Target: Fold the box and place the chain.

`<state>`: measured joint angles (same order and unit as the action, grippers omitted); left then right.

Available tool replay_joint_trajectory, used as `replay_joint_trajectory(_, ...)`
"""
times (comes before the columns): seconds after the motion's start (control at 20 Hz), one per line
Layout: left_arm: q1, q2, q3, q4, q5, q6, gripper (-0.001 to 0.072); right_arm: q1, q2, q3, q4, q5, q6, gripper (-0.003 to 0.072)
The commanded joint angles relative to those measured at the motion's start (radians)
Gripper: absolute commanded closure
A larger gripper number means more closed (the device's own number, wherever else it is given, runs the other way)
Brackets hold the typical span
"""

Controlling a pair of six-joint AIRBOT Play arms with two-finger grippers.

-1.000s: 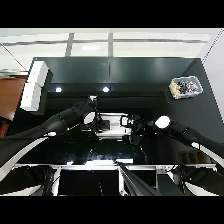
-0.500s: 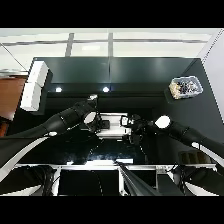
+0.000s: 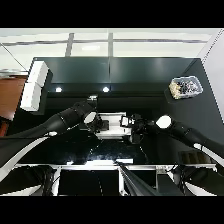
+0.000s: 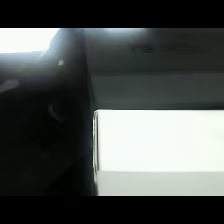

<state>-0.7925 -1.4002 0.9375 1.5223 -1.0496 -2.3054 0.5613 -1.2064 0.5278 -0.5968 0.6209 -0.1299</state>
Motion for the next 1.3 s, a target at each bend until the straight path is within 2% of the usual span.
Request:
replay_joint_trajectory(0.0, 0.001, 0.004, 0.001, 0.039, -0.033, 0.01, 0.068, 0.0, 0.042, 0.019, -0.099, 0.031, 0.03, -0.0013)
replay_joint_trajectory(0.3, 0.001, 0.004, 0.001, 0.041, -0.033, 0.012, 0.068, 0.001, 0.056, 0.023, -0.113, 0.053, 0.033, -0.0005)
replay_joint_trajectory(0.35, 0.001, 0.004, 0.001, 0.04, -0.033, 0.012, 0.068, 0.001, 0.056, 0.023, -0.113, 0.053, 0.034, 0.0085)
replay_joint_trajectory(0.4, 0.001, 0.004, 0.001, 0.04, -0.033, 0.012, 0.0679, 0.001, 0.056, 0.023, -0.115, 0.053, 0.034, 0.0119)
replay_joint_trajectory(0.45, 0.001, 0.004, 0.001, 0.04, -0.033, 0.012, 0.068, 0.001, 0.055, 0.023, -0.114, 0.052, 0.046, 0.012)
replay_joint_trajectory(0.5, 0.001, 0.004, 0.001, 0.04, -0.033, 0.012, 0.068, 0.002, 0.055, 0.023, -0.114, 0.054, 0.058, 0.0161)
replay_joint_trajectory(0.55, 0.001, 0.004, 0.001, 0.04, -0.033, 0.012, 0.068, 0.005, 0.055, 0.023, -0.114, 0.054, 0.079, 0.0275)
replay_joint_trajectory(0.6, 0.001, 0.004, 0.001, 0.04, -0.032, 0.012, 0.068, 0.009, 0.055, 0.023, -0.114, 0.053, 0.1, 0.0351)
replay_joint_trajectory(0.65, 0.001, 0.004, 0.001, 0.04, -0.032, 0.012, 0.068, 0.016, 0.055, 0.023, -0.114, 0.052, 0.123, 0.0393)
replay_joint_trajectory(0.85, 0.0, 0.004, 0.001, 0.036, -0.029, 0.012, 0.068, 0.045, 0.053, 0.023, -0.109, 0.044, 0.179, 0.0395)
replay_joint_trajectory(1.25, 0.0, 0.003, 0.001, 0.036, -0.029, 0.012, 0.0679, 0.052, 0.011, 0.023, 0.07, -0.023, 0.179, 0.0395)
